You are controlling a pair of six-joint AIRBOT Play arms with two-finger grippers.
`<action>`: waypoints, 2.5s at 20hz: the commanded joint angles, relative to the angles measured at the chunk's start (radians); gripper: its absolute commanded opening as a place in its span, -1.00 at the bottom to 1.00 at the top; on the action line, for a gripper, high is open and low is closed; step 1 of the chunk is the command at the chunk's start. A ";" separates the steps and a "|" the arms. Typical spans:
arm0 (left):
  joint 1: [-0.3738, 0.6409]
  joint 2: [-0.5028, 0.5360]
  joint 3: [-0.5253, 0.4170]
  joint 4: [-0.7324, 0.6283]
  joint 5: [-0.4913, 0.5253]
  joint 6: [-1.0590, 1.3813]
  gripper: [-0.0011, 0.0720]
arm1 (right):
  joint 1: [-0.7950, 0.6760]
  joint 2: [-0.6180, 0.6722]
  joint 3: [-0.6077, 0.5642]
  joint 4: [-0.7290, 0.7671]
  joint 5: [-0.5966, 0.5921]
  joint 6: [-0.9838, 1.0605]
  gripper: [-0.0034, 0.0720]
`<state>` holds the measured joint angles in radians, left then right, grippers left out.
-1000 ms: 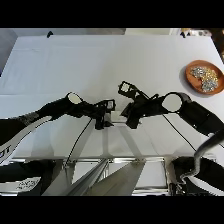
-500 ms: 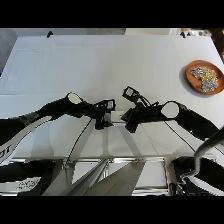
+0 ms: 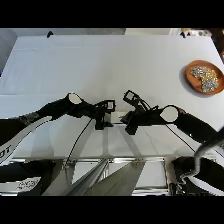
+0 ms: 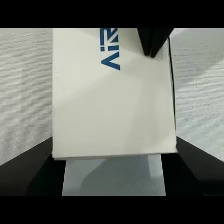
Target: Fold the box and place the chain.
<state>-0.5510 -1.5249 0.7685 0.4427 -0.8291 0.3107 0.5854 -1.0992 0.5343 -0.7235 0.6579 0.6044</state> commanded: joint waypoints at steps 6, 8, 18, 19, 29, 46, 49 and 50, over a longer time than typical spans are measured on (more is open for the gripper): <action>0.001 0.000 0.000 -0.001 0.002 0.000 -0.06 | 0.001 -0.001 -0.050 -0.009 -0.047 0.016 -0.87; 0.001 0.000 0.000 -0.001 0.003 0.000 -0.06 | 0.000 0.013 -0.046 -0.001 -0.050 0.017 -0.87; 0.000 0.000 0.000 -0.001 0.003 0.000 -0.06 | -0.257 0.323 0.108 -0.186 0.252 0.267 -0.86; 0.001 0.000 0.000 -0.001 0.002 0.000 -0.06 | -0.315 0.352 0.110 -0.281 0.328 0.352 -0.87; 0.001 0.000 0.000 -0.001 0.003 0.000 -0.06 | -0.740 0.378 0.067 -0.777 0.735 0.806 -0.87; 0.001 0.000 0.000 -0.001 0.003 0.000 -0.06 | -0.810 0.378 -0.014 -0.784 0.814 0.891 -0.86; 0.001 0.000 0.000 -0.001 0.003 0.000 -0.06 | -0.810 0.378 -0.014 -0.784 0.815 0.891 -0.86; 0.001 0.000 0.000 -0.001 0.003 0.000 -0.06 | -0.810 0.378 -0.014 -0.784 0.817 0.891 -0.86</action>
<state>-0.5503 -1.5249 0.7685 0.4416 -0.8268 0.3103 -0.2237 -0.7219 0.5205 -1.5074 1.4708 1.4929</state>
